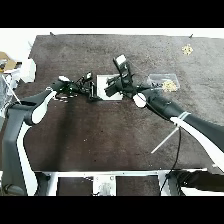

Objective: Fold the box and place the chain.

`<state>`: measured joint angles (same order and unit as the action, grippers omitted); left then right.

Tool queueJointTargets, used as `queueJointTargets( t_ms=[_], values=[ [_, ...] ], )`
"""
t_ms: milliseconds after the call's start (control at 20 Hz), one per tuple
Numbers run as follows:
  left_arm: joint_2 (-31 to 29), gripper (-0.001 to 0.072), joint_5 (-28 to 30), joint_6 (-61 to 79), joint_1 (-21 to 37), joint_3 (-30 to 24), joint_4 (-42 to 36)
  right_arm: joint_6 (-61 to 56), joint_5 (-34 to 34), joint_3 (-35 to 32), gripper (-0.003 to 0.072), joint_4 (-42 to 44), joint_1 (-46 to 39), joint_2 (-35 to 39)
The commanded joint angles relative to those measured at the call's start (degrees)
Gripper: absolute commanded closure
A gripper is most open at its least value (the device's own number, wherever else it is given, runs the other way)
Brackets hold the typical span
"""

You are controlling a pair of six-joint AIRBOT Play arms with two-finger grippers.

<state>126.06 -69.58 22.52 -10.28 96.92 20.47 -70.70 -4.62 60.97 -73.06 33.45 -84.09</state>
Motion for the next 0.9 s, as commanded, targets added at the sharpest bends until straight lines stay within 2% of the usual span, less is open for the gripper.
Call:
queueJointTargets(
  t_ms=[0, 150, 300, 400, 500, 600, 650, 750, 850],
  values=[
    [0.02, 0.0422, 0.04, 0.02, -0.02, -0.02, 0.00, -0.09, 1.16, -1.51, 0.0424, 3.15, -2.14, -2.40],
    [0.02, 0.0422, 0.02, 0.02, -0.02, -0.02, 0.00, -1.79, -7.34, -1.51, 0.0422, 5.40, -8.57, 3.76],
    [0.02, 0.0422, 0.09, 0.00, -0.02, -0.02, 0.00, -8.28, -24.55, -1.51, 0.0420, 5.38, -19.56, 10.10],
    [0.02, 0.0422, 0.07, 0.02, -0.02, -0.02, 0.00, -10.69, -32.94, -1.77, 0.0419, 5.40, -27.26, 10.69],
    [0.02, 0.0422, 0.09, 0.02, -0.02, -0.02, 0.00, -13.66, -30.27, -4.04, 0.0419, 5.66, -32.83, 9.79],
    [0.02, 0.0422, 0.13, 0.02, -0.02, -0.02, 0.00, -13.97, -25.90, -5.03, 0.0395, 10.34, -35.71, 6.12],
    [0.02, 0.0422, 0.11, 0.02, -0.02, -0.02, 0.00, -12.41, -24.44, -4.90, 0.0309, 13.49, -35.91, 3.72],
    [0.02, 0.0422, 0.11, 0.02, -0.02, -0.02, 0.00, -6.49, -20.94, -4.57, 0.0309, 21.55, -34.75, -1.27],
    [0.02, 0.0422, 0.13, 0.02, -0.02, -0.02, 0.00, -4.44, -17.94, -4.09, 0.0310, 26.16, -33.29, -5.31]
  ],
)
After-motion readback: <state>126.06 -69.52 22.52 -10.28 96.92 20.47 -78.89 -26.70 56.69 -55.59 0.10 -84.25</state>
